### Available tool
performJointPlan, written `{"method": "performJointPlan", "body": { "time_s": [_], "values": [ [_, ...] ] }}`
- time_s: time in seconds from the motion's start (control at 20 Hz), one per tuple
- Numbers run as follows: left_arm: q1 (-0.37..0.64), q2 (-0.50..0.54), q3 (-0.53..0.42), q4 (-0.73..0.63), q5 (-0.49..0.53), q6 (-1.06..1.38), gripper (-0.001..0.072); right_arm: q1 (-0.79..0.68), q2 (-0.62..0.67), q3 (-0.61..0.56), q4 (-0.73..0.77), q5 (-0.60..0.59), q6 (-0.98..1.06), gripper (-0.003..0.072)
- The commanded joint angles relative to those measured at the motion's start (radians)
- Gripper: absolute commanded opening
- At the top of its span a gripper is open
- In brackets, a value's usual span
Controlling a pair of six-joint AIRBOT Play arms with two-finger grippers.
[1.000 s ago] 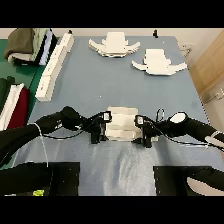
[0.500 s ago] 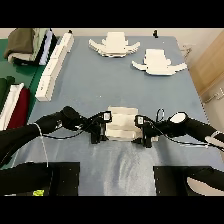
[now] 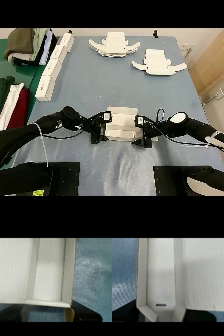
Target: Fold the box.
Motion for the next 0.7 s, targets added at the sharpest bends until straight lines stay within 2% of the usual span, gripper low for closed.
{"method": "performJointPlan", "body": {
  "time_s": [0.0, 0.35, 0.65],
  "values": [
    [0.001, 0.0, 0.001, 0.0, 0.002, 0.001, 0.0455, 0.0, 0.011, 0.002, 0.012, 0.019, -0.006, 0.072],
    [0.001, 0.0, 0.001, 0.0, 0.002, 0.001, 0.0455, -0.016, 0.121, 0.002, -0.091, 0.023, 0.026, 0.072],
    [0.001, 0.0, 0.001, 0.0, 0.002, 0.001, 0.0455, -0.019, 0.205, 0.002, -0.238, 0.056, 0.226, 0.0718]
  ]
}}
